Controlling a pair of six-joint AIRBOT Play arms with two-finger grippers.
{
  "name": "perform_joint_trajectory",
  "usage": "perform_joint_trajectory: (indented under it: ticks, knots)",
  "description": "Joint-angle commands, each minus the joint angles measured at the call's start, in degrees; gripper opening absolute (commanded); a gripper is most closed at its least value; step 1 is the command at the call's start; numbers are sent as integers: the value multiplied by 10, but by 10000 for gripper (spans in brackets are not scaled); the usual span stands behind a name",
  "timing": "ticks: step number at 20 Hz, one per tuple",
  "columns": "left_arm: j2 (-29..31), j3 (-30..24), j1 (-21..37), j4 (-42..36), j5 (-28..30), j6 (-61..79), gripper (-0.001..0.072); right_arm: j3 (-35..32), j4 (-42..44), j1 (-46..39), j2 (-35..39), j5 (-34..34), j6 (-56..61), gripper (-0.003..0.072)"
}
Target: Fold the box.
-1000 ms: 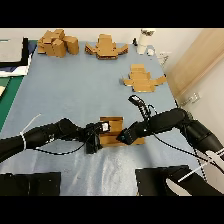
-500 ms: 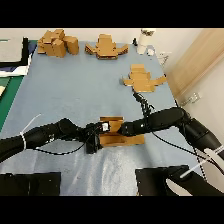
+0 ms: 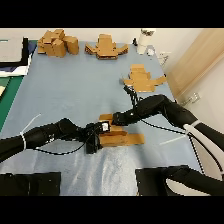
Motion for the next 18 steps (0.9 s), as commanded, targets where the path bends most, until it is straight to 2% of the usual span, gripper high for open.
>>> perform_joint_trajectory:
  ticks: [1, 8, 15, 18]
  knots:
    - [0, 0, 0, 0, 0, 0, 557, 14, -3, 0, -50, 8, -53, 6]
    - [0, 0, 0, 0, 0, 0, 558, 14, -16, 38, -101, 5, -99, 6]
    - [0, 0, 0, 0, 0, 0, 557, 19, -40, 46, -97, 8, -99, 6]
    - [0, 0, 0, 0, 0, 0, 557, 47, -92, 44, -66, 8, -94, 6]
